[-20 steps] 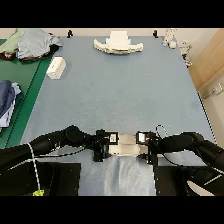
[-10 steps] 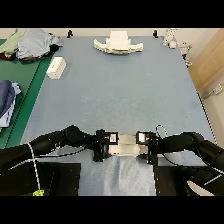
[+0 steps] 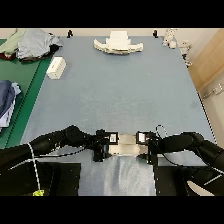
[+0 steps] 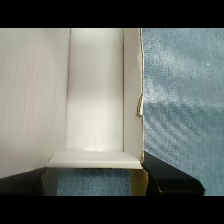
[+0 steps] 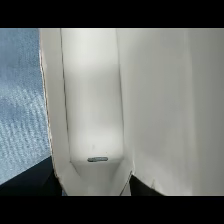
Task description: Fold the box.
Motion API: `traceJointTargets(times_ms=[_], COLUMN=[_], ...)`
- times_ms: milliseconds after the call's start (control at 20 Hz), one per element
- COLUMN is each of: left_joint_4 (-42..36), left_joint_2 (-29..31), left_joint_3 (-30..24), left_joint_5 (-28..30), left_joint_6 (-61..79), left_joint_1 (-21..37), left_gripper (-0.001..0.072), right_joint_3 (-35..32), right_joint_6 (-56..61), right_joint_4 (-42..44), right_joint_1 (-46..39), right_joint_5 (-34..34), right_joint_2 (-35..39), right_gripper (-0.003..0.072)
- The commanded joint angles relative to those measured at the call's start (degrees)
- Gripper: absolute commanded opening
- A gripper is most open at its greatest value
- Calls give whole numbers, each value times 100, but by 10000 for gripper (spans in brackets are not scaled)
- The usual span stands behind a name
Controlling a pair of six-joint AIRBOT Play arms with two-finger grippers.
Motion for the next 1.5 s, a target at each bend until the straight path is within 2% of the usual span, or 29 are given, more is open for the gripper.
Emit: traceJointTargets(times_ms=[0,50,100,150,250,350,550,650,700,800,850,900,950,1000,1100,1150,1200,1300,1450], left_joint_4=[2,2,2,2,2,2,2,2,2,2,2,2,2,2,2,2,2,2,2], left_joint_2=[-4,-4,-4,-4,-4,-4,-4,-4,-4,-4,-4,-4,-4,-4,-4,-4,-4,-4,-4], left_joint_3=[2,2,2,2,2,2,2,2,2,2,2,2,2,2,2,2,2,2,2], left_joint_5=[4,4,7,7,7,7,7,4,7,7,7,7,4,7,7,4,4,7,4], left_joint_6=[-2,-2,0,-2,-2,-2,-2,-2,-2,0,0,-2,-2,0,-2,-2,-2,0,-2], left_joint_1=[4,4,4,4,4,4,4,4,4,4,4,4,4,4,4,4,4,4,4], left_gripper=[412,411,411,411,412,412,412,412,412,412,412,411,412,411,412,412,412,412,411], right_joint_3=[0,0,0,2,48,247,1032,1456,1646,2002,2105,2116,2079,1989,1823,1816,1816,1821,1818], right_joint_6=[26,81,179,315,741,1462,3773,4922,5392,6583,7154,7733,8026,8120,8131,8297,8572,8808,8806], right_joint_4=[4,2,-2,-7,-221,-892,-2496,-2962,-3062,-2977,-2750,-2240,-1506,-627,376,391,400,385,208], right_joint_1=[4,4,4,4,4,4,4,4,4,4,4,4,7,9,129,236,275,267,267], right_joint_5=[-17,-15,-15,-9,-55,-437,-1908,-2590,-2924,-3711,-3934,-3915,-3707,-3226,-1941,-1357,-831,-107,407], right_joint_2=[-7,-7,-7,0,4,9,170,308,365,433,431,431,400,341,160,39,-96,-389,-946], right_gripper=[467,468,565,720,720,720,713,711,687,518,509,479,302,251,270,318,318,315,303])
